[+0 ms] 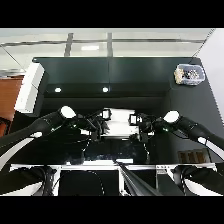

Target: Fold the box and place the chain.

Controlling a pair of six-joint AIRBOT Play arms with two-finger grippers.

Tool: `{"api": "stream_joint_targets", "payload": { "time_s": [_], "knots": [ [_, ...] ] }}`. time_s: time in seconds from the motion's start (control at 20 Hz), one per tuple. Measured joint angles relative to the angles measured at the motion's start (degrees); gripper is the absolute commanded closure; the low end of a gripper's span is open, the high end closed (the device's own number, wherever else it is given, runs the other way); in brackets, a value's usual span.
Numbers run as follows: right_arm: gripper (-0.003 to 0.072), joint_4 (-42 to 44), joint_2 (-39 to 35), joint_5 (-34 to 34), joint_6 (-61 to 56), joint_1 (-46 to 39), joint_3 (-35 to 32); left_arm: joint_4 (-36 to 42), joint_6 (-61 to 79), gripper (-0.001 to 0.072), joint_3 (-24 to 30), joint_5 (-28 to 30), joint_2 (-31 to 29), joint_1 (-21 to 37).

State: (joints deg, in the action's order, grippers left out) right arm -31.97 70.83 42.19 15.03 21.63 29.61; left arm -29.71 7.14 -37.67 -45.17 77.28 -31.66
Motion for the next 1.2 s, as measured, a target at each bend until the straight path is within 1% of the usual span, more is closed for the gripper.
{"api": "stream_joint_targets", "payload": {
  "time_s": [0.05, 0.1, 0.2, 0.3, 0.55, 0.7, 0.8, 0.85, 0.95, 1.05, 1.2],
  "knots": [
    [0.0495, 0.0, 0.0, 0.0, 0.0, 0.0, 0.0, 0.0, 0.0, 0.0663, 0.0, -0.1, 0.0, 0.0],
    [0.0495, 0.0, 0.0, 0.0, 0.0, 0.0, 0.0, -0.1, 0.0, 0.0686, 0.0, -0.1, -0.1, 0.0],
    [0.0495, 0.0, 0.0, 0.0, 0.0, 0.0, 0.0, -1.4, -1.1, 0.0687, 0.0, -0.1, -1.1, 0.0],
    [0.0495, 0.0, 0.0, 0.0, 0.0, 0.0, 0.0, -5.3, -4.8, 0.0687, 0.0, -0.2, -3.5, 0.2],
    [0.0496, 0.0, 0.0, 0.0, 0.0, 0.0, 0.0, -24.5, -26.5, 0.0686, 0.0, -2.8, -15.2, 2.2],
    [0.0496, 0.0, 0.0, 0.0, 0.0, 0.0, 0.0, -35.7, -43.3, 0.0686, 0.0, -5.5, -21.8, 6.4],
    [0.0497, 0.0, 0.0, 0.0, 0.0, 0.0, 0.0, -41.1, -55.3, 0.0685, 0.2, -7.9, -24.0, 11.4],
    [0.0497, 0.0, 0.0, 0.0, 0.0, 0.0, 0.0, -42.5, -60.5, 0.0683, 0.6, -8.8, -24.5, 14.2],
    [0.0498, 0.0, 0.0, 0.0, 0.0, 0.0, 0.0, -43.5, -69.9, 0.0684, 1.7, -11.9, -24.2, 20.7],
    [0.064, 0.0, 0.0, 0.0, 0.0, 0.0, 0.0, -40.4, -76.0, 0.0685, 3.2, -15.9, -22.1, 27.4],
    [0.064, 0.0, 0.0, 0.0, 0.0, 0.0, 0.0, -31.9, -79.3, 0.0686, 5.4, -20.1, -17.2, 35.1]
  ]
}}
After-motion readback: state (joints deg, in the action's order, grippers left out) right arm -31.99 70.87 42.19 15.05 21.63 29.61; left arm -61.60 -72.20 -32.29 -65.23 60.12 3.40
